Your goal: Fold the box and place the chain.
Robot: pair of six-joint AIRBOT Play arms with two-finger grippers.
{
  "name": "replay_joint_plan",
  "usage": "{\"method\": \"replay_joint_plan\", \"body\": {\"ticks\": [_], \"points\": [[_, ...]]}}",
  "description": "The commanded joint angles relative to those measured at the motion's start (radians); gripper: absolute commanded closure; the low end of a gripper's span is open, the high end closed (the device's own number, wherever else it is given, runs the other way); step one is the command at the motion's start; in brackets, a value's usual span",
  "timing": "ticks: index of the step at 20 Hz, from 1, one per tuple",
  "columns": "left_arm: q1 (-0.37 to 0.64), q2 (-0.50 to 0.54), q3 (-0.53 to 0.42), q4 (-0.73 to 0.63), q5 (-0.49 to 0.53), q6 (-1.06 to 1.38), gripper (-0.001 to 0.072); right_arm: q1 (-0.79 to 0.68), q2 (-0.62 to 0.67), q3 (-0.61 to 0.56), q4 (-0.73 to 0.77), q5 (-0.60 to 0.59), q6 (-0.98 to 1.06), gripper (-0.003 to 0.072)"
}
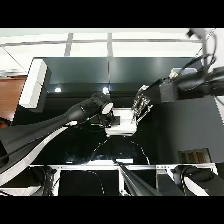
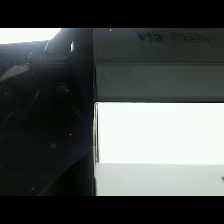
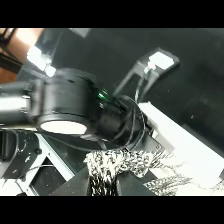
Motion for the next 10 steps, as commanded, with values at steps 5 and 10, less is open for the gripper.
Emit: {"method": "replay_joint_plan", "body": {"ticks": [5,10], "points": [[0.000,0.000,0.000,0.001,0.000,0.000,0.0682,0.078,-0.002,-0.321,0.007,-0.242,0.013,0.0670],[0.000,0.000,0.000,0.000,0.000,0.000,0.0682,0.134,-0.053,-0.414,-0.002,-0.343,0.027,0.0667]]}}
